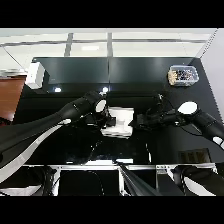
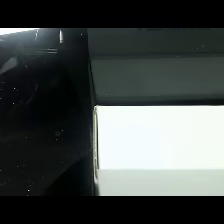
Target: Fold the box and place the chain.
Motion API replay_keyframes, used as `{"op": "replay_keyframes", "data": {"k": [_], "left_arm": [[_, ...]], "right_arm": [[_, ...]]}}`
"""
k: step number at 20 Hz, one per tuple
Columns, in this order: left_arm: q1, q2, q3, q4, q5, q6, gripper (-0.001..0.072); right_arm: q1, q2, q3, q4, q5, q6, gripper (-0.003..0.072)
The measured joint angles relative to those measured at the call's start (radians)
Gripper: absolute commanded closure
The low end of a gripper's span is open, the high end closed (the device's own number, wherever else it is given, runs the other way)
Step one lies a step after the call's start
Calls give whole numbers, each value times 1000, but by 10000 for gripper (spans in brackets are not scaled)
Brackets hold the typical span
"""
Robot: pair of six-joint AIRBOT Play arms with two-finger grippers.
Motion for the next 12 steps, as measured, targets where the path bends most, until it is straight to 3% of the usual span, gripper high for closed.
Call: {"op": "replay_keyframes", "data": {"k": [6, 8, 12], "left_arm": [[0, 0, 0, 0, 5, 0, 686], [0, 0, 0, -1, 6, -1, 686], [0, 0, 0, -1, 7, -3, 686]], "right_arm": [[110, -29, 72, -205, -24, 214, 334], [135, -53, 97, -263, -27, 270, 389], [190, -122, 164, -388, -28, 398, 389]]}}
